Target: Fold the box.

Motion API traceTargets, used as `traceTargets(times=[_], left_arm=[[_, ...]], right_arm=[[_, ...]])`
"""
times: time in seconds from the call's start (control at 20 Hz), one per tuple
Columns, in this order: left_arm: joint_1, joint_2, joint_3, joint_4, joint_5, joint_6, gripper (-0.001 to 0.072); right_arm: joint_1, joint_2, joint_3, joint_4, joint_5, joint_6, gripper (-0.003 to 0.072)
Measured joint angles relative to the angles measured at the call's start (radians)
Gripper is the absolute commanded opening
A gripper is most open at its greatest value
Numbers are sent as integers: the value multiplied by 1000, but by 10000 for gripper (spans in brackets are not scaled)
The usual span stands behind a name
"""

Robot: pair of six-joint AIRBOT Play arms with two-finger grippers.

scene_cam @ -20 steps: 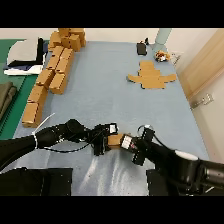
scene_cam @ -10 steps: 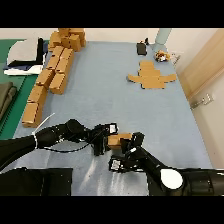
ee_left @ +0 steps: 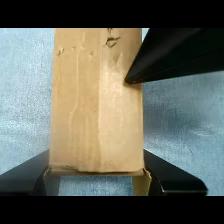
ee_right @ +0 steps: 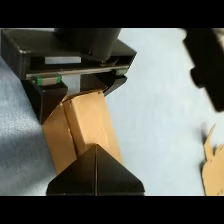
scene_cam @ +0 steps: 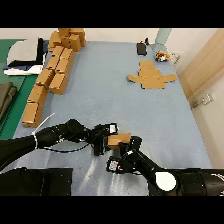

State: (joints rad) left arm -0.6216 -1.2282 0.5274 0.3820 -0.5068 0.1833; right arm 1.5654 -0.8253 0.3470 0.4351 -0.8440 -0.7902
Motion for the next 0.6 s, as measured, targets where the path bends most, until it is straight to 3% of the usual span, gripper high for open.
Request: traceTargets(times=[0.6], left_arm=[[0, 0, 0, 0, 0, 0, 543]], right_arm=[[0, -2, -11, 62, 19, 13, 4]])
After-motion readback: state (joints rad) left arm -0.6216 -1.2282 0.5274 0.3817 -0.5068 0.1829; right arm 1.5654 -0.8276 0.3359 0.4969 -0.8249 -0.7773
